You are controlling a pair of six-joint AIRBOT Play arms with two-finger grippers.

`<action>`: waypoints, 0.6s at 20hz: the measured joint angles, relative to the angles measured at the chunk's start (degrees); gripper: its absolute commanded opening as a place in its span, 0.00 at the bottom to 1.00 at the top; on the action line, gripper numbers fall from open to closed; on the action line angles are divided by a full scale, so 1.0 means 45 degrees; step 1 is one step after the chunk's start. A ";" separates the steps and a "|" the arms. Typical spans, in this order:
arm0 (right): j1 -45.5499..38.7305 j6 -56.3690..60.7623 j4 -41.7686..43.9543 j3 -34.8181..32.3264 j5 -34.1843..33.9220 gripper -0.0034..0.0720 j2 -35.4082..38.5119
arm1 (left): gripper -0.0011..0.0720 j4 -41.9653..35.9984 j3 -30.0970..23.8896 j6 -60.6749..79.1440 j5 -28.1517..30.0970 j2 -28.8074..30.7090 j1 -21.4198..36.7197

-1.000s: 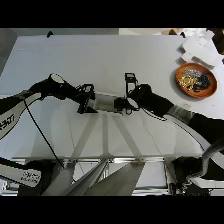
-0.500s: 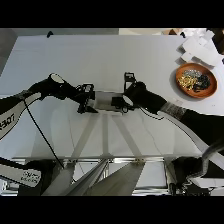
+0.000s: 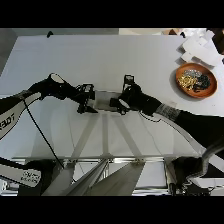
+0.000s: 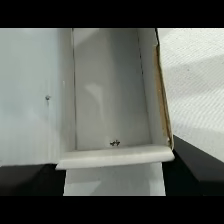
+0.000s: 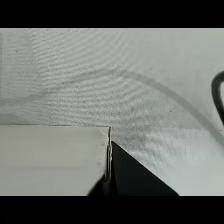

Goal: Fold the box and place the chain.

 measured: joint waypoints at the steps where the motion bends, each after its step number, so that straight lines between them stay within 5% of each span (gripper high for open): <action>1: 0.0019 0.0044 0.0121 0.0005 -0.0126 0.57 0.0010 | 0.30 0.0005 0.0000 0.0005 0.0005 0.0000 0.0000; 12: 0.0024 -0.1481 0.0214 0.0010 0.0801 0.60 0.3036 | 0.30 0.0005 0.0000 0.0010 0.0000 0.0000 -0.0005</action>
